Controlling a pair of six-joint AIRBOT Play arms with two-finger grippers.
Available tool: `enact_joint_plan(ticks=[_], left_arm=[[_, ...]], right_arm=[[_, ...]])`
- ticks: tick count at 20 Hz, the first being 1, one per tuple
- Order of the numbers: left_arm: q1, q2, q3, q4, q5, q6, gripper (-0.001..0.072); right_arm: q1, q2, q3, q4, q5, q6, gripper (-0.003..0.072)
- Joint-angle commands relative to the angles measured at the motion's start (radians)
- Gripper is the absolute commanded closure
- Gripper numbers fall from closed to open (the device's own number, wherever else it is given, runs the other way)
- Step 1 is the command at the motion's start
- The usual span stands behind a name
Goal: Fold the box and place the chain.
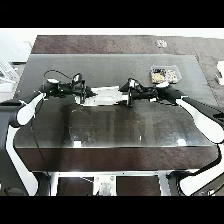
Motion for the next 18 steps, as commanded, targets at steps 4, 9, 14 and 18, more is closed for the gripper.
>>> enact_joint_plan(ticks=[4,9,14,18], left_arm=[[0.000,-0.001,0.000,0.000,0.001,0.000,0.0688],[0.000,-0.001,0.000,0.000,0.000,0.000,0.0688],[0.000,-0.001,0.000,0.000,0.001,0.000,0.0689],[0.000,-0.001,0.000,0.000,0.000,0.000,0.0688]], right_arm=[[0.000,-0.048,0.077,-0.063,0.070,0.064,-0.0013],[0.001,-0.100,0.138,-0.110,0.153,0.108,-0.0014],[0.001,-0.149,0.201,-0.138,0.217,0.133,-0.0013],[0.003,-0.193,0.263,-0.156,0.269,0.166,-0.0013]])
